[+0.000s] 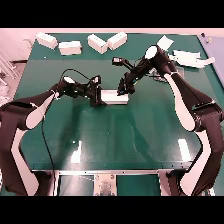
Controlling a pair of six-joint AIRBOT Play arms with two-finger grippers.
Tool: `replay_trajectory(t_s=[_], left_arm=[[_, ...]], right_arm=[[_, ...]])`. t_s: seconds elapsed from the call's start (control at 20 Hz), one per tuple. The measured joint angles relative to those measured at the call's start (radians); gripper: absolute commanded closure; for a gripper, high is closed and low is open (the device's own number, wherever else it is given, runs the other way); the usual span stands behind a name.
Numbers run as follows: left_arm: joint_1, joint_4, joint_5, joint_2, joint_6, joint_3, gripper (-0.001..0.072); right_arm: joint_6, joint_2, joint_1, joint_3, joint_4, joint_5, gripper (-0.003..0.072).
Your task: Fold the box and place the chain.
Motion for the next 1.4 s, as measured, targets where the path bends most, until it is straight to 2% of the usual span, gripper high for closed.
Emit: replay_trajectory(t_s=[0.5, 0.9, 0.95, 1.0, 1.15, 1.25, 1.4], left_arm=[[0.0, 0.0, 0.0, 0.0, 0.0, 0.0, 0.0245], [0.0, -0.001, 0.001, 0.0, 0.0, 0.0, 0.0245], [0.0, -0.001, 0.001, 0.0, -0.001, 0.0, 0.0245], [0.0, 0.0, 0.001, 0.0, 0.0, 0.0, 0.0245], [0.0, 0.0, 0.001, 0.0, 0.0, 0.0, 0.0245], [0.0, 0.0, 0.0, 0.0, 0.0, 0.0, 0.0245], [0.0, 0.0, 0.0, 0.0, 0.0, 0.0, 0.0245]], right_arm=[[0.025, -0.006, 0.005, 0.013, -0.007, 0.011, 0.0398], [0.029, -0.018, 0.013, 0.014, -0.037, -0.033, 0.0397], [0.029, -0.018, 0.013, 0.017, -0.039, -0.035, 0.038], [0.029, -0.018, 0.013, 0.021, -0.044, -0.051, 0.0316], [0.041, -0.017, 0.013, 0.042, -0.046, -0.036, 0.0315], [0.056, -0.014, 0.013, 0.05, -0.045, -0.017, 0.0258], [0.079, -0.013, 0.013, 0.051, -0.045, 0.005, 0.0257]])
